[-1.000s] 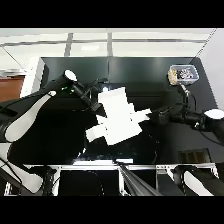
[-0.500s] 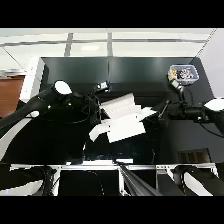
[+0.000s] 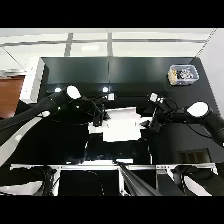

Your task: Fold the box and place the chain.

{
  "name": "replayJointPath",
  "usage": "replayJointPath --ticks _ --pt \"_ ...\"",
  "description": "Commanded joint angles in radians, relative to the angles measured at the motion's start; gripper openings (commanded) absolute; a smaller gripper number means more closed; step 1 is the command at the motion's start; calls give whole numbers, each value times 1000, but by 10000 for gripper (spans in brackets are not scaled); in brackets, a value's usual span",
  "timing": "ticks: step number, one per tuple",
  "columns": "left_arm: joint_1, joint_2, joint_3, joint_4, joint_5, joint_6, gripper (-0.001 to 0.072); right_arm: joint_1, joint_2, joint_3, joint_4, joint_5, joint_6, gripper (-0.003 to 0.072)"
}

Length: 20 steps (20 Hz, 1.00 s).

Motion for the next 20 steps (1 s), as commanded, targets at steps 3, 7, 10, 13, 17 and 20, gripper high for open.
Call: replayJointPath --ticks 3,7,10,13,17,20 --pt "-5 -39 27 40 3 -27 27 24 1 7 -163 -78 -26 677" --pt "-5 -39 27 41 -10 -27 27 80 -2 -2 -85 30 -36 677" --pt "-6 -39 28 61 -50 -28 27 127 -16 -4 -71 21 -37 677" --pt "-10 -39 28 75 -47 -60 26 127 -16 -4 -121 -11 -46 677" --pt "-15 -39 28 76 -38 -61 26 127 -16 -40 -143 -6 -129 677" --pt "-15 -39 28 76 -38 -61 26 141 -16 -68 -137 0 -143 677"
